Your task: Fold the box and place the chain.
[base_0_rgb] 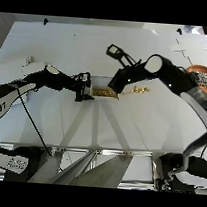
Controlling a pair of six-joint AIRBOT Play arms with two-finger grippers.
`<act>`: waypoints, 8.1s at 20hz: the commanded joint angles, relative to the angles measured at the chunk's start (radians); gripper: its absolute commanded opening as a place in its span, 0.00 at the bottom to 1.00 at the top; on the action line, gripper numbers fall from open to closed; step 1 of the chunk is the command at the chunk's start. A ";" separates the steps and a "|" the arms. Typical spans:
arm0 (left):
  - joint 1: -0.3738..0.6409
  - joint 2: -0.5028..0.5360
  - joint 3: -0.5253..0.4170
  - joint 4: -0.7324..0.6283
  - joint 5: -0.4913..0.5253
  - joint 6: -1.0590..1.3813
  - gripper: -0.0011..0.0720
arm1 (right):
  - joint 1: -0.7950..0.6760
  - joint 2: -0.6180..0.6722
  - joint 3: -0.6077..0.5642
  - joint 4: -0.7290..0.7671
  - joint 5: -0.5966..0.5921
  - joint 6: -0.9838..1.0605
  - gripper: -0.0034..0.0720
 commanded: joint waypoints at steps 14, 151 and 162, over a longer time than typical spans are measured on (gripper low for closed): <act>0.000 0.001 0.000 0.000 0.000 0.000 0.31 | -0.274 -0.138 0.000 -0.369 0.146 -0.140 0.72; 0.000 0.001 0.000 0.000 -0.002 0.000 0.31 | 0.030 -0.266 0.116 0.364 0.068 0.275 0.06; 0.000 0.001 0.000 0.000 -0.002 0.000 0.31 | 0.067 -0.354 0.101 0.326 0.098 0.286 0.06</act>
